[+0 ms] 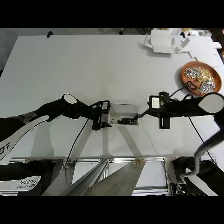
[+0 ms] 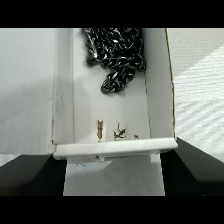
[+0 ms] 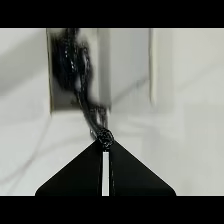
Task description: Fold the box and place the chain.
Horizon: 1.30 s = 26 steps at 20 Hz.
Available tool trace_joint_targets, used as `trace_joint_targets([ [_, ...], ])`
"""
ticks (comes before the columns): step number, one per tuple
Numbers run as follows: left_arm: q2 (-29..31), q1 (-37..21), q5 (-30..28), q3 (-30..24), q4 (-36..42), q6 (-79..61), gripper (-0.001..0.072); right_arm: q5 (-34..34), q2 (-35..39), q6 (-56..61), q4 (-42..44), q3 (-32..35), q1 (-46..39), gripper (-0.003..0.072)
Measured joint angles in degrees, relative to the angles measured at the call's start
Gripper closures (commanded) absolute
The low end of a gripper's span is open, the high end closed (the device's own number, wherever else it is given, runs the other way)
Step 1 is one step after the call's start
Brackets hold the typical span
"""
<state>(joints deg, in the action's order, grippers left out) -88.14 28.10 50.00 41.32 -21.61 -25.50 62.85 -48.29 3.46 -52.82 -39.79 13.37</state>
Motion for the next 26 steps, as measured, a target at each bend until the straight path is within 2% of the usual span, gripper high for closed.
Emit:
trace_joint_targets([
  [4, 0.0, 0.0, 0.0, 0.0, 0.0, 0.0, 0.0574, 1.2, -0.2, 1.1, 10.4, -3.5, 3.6, 0.0668],
  [9, 0.0, 0.0, 0.0, 0.0, 0.0, 0.0, 0.0574, -2.1, -7.8, 2.2, 14.4, -4.5, 9.5, 0.0667],
  [11, 0.0, 0.0, 0.0, 0.0, 0.0, 0.0, 0.0574, -3.8, -11.4, 2.9, 14.9, -4.7, 11.3, 0.0598],
  [13, 0.0, 0.0, 0.0, 0.0, 0.0, 0.0, 0.0574, -5.4, -14.1, 4.3, 15.3, -4.7, 12.7, 0.0591],
  [16, 0.0, 0.0, 0.0, 0.0, 0.0, 0.0, 0.0574, -8.4, -16.3, 5.9, 15.5, -4.8, 14.1, 0.0373],
  [17, 0.0, 0.0, 0.0, 0.0, 0.0, 0.0, 0.0574, -9.0, -16.6, 6.3, 15.5, -4.9, 14.3, 0.0366],
  [19, 0.0, 0.0, 0.0, 0.0, 0.0, 0.0, 0.0574, -9.9, -16.7, 7.3, 15.5, -5.7, 14.3, 0.0395],
  [21, 0.0, 0.0, 0.0, 0.0, 0.0, 0.0, 0.0574, -10.4, -15.6, 9.1, 13.9, -7.4, 13.1, 0.051],
  [24, 0.0, 0.0, 0.0, 0.0, 0.0, 0.0, 0.0574, -11.0, -12.5, 14.0, 8.1, -9.9, 8.3, 0.0511],
  [26, 0.0, 0.0, 0.0, 0.0, 0.0, 0.0, 0.0574, -12.3, -11.3, 22.1, 1.5, -10.8, 3.6, 0.0512],
])
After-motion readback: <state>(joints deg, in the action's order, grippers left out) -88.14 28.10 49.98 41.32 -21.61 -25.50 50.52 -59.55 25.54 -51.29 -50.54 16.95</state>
